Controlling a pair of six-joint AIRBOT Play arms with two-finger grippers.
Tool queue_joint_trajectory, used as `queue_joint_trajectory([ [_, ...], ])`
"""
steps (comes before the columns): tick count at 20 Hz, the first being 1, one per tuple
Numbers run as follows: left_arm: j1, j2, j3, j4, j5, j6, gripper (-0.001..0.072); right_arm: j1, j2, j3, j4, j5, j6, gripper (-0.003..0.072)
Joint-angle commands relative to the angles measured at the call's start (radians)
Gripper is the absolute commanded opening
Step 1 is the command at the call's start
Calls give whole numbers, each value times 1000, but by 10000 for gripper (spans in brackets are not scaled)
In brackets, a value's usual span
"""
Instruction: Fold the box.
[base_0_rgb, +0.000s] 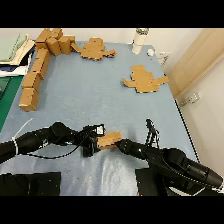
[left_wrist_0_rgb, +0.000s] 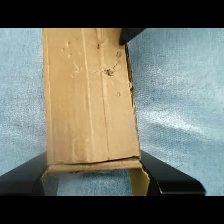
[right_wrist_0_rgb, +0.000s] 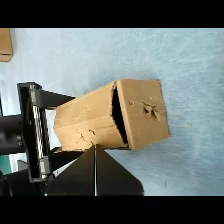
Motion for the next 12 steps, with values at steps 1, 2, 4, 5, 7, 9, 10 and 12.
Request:
queue_joint_trajectory([
  [1, 0, 0, 0, 0, 0, 0, 212, -3, 1, 0, -10, -35, 0, 1],
  [2, 0, 0, 0, 0, 0, 0, 212, -3, 1, 0, -15, -36, 0, 1],
  [4, 0, 0, 0, 0, 0, 0, 212, -3, 1, 0, -19, -40, 0, 1],
  [5, 0, 0, 0, 0, 0, 0, 212, -3, 1, 0, -22, -39, 0, 1],
  [7, 0, 0, 0, 0, 0, 0, 213, -3, 1, 0, -22, -39, 0, 1],
  [9, 0, 0, 0, 0, 0, 0, 212, -3, 1, 0, -20, -36, 1, 1],
  [10, 0, 0, 0, 0, 0, 0, 212, -2, 2, 2, -14, -34, 1, 1],
  [12, 0, 0, 0, 0, 0, 0, 212, -2, 5, 4, 4, -20, 1, 1],
])
